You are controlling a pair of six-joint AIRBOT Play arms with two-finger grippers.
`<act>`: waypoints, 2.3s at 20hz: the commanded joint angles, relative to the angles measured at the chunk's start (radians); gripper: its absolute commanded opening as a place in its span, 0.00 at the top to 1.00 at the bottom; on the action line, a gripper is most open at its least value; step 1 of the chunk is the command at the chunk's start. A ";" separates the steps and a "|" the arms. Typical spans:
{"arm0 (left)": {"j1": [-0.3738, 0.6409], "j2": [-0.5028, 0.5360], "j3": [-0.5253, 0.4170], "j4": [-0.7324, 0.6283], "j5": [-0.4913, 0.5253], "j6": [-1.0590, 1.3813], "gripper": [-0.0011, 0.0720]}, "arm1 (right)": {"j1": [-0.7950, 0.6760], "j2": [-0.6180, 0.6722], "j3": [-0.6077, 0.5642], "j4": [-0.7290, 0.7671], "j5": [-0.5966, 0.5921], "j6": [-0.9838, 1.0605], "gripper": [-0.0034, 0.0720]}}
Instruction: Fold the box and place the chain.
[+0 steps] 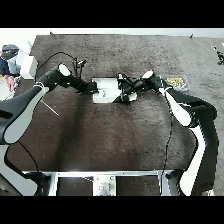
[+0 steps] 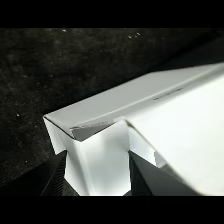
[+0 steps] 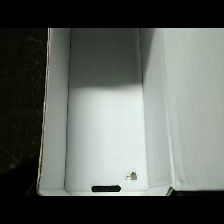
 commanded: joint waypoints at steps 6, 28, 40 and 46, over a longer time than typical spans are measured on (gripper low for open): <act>-0.080 -0.002 0.002 0.220 0.080 -0.275 0.47 | 0.001 -0.001 0.000 0.000 0.000 0.000 0.50; -0.241 -0.217 0.383 0.779 -0.321 -0.751 0.75 | 0.001 -0.001 0.000 0.000 0.000 0.000 0.50; -0.240 -0.242 0.384 0.779 -0.294 -0.771 0.97 | 0.001 -0.001 0.000 0.000 0.000 0.000 0.50; -0.240 -0.237 0.384 0.777 -0.295 -0.764 0.97 | 0.001 -0.001 0.000 0.000 0.000 0.000 0.50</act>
